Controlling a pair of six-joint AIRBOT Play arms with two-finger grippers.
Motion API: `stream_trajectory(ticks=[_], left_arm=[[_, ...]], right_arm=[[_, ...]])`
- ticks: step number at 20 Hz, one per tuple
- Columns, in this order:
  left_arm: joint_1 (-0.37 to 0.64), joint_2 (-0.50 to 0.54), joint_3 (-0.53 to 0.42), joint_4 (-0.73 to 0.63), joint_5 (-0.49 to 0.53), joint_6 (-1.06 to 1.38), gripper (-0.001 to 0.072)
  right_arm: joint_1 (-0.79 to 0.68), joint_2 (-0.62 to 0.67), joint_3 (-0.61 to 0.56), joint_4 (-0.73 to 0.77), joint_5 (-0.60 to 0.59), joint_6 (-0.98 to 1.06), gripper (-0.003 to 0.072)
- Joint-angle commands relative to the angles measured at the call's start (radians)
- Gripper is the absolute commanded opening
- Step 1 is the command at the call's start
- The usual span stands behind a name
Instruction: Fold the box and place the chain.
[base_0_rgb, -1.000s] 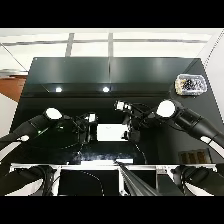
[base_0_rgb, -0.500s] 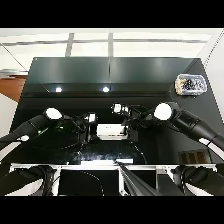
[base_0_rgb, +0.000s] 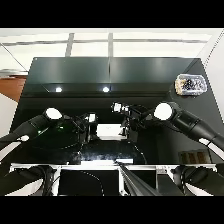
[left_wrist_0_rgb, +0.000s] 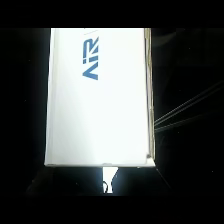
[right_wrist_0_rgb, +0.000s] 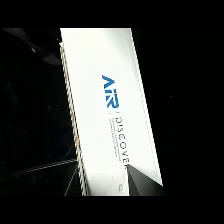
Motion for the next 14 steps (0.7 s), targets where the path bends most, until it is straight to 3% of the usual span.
stream_trajectory(ticks=[1,14], left_arm=[[-0.001,-0.001,0.0,0.0,0.0,0.0,0.0492],[-0.001,-0.001,0.0,0.0,0.0,0.0,0.0492]], right_arm=[[0.001,0.0,0.0,0.002,0.005,0.001,0.0348],[0.0,-0.01,0.008,-0.012,0.022,0.039,0.035]])
